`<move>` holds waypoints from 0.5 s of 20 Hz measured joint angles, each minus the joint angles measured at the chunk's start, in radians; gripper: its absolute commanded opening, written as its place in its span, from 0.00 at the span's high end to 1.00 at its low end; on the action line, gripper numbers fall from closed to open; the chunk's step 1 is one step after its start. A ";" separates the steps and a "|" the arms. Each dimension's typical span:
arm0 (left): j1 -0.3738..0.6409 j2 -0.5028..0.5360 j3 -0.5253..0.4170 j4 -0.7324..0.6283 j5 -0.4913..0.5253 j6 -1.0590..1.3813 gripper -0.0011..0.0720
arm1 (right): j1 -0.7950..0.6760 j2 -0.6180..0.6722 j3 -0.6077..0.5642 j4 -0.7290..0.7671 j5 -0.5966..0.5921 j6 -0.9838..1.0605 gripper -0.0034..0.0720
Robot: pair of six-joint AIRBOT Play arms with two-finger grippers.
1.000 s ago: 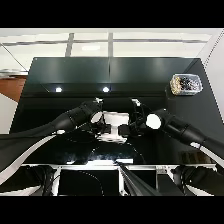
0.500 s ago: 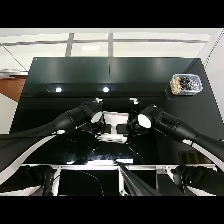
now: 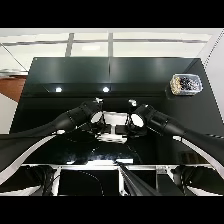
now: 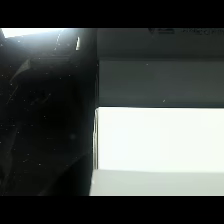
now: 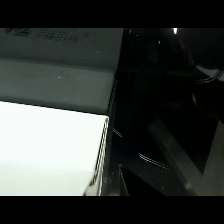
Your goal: Fold the box and place the chain.
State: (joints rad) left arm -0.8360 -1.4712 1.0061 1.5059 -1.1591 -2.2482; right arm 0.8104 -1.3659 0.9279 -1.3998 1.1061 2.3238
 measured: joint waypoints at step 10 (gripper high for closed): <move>0.000 0.000 0.000 -0.001 0.005 0.000 0.94 | 0.001 -0.045 0.004 -0.008 -0.016 0.037 0.75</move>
